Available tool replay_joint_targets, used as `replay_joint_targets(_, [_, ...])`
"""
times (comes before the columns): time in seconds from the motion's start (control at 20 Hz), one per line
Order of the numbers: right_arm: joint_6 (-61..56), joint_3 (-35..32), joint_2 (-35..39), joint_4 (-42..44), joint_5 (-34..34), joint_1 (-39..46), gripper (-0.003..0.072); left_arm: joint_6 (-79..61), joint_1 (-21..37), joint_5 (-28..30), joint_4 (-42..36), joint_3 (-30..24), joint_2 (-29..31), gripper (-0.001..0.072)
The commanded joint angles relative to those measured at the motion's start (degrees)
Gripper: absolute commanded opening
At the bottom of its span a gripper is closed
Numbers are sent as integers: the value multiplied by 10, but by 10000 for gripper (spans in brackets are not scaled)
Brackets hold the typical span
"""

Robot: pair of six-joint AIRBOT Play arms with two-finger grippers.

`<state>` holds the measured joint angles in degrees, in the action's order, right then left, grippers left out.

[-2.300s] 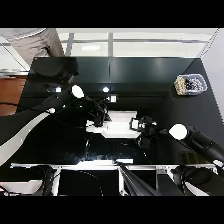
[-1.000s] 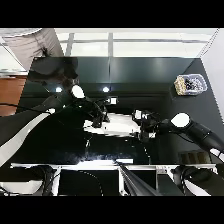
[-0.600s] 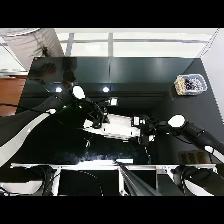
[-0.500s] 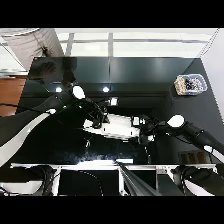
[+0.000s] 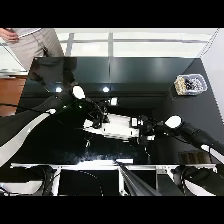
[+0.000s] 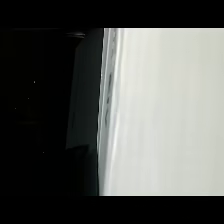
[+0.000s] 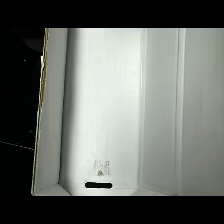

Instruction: Fold the box and place the chain.

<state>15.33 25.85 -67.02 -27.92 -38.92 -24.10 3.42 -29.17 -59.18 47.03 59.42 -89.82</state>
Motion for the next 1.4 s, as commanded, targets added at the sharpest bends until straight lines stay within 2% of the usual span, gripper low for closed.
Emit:
replay_joint_targets(0.0, [-8,0,-1,-2,8,-1,672,0,0,0,-2,1,0,29])
replay_joint_targets(0.25, [-25,0,-3,-27,21,-17,672,0,0,0,-12,1,0,29])
replay_joint_targets(0.4, [-53,0,-5,-38,53,-29,672,0,0,0,-12,1,0,30])
replay_joint_targets(0.65, [-54,0,-5,-37,53,-29,672,0,0,0,-12,1,0,29])
replay_joint_targets(0.9, [-46,2,-5,-37,4,5,672,0,1,1,-12,1,0,29])
replay_joint_targets(1.35, [-46,3,-5,-37,5,5,672,0,1,1,-10,1,0,29])
